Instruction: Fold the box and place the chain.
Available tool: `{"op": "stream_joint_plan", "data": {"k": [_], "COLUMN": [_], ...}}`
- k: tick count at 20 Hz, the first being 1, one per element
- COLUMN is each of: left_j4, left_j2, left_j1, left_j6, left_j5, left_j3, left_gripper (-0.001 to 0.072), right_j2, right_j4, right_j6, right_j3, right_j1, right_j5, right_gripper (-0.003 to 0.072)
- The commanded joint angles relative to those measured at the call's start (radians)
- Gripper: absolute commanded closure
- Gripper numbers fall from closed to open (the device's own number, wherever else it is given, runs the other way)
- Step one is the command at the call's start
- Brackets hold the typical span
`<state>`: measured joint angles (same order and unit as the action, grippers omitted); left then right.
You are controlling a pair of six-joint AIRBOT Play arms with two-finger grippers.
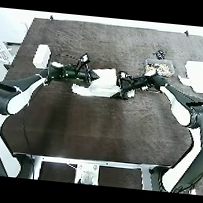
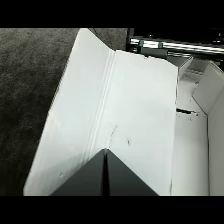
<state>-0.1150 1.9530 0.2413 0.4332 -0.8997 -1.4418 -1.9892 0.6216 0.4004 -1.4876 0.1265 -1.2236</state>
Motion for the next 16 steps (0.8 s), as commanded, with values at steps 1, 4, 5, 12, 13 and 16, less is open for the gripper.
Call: {"op": "stream_joint_plan", "data": {"k": [1, 4, 5, 12, 13, 16], "left_j4": [-0.013, -0.013, -0.012, -0.012, -0.013, -0.015], "left_j2": [0.001, 0.001, 0.0, -0.046, -0.046, -0.047], "left_j1": [0.001, 0.001, 0.001, -0.027, -0.041, -0.091], "left_j6": [-0.006, -0.005, -0.004, 0.054, 0.046, 0.046], "left_j5": [-0.002, -0.002, -0.005, -0.196, -0.237, -0.355], "left_j3": [0.0, -0.002, -0.002, -0.04, -0.054, -0.076], "left_gripper": [0.0691, 0.069, 0.069, 0.0211, 0.0204, 0.0012], "right_j2": [0.0, 0.0, 0.0, 0.0, 0.0, 0.0], "right_j4": [0.0, 0.0, 0.0, 0.0, 0.0, 0.0], "right_j6": [0.0, 0.0, 0.0, 0.0, 0.0, 0.0], "right_j3": [0.0, 0.0, 0.0, 0.0, 0.0, 0.0], "right_j1": [0.001, 0.001, 0.001, 0.001, 0.001, 0.001], "right_j5": [0.0, 0.0, 0.0, 0.0, 0.0, 0.0], "right_gripper": [0.0102, 0.0102, 0.0102, 0.0102, 0.0102, 0.0102]}}
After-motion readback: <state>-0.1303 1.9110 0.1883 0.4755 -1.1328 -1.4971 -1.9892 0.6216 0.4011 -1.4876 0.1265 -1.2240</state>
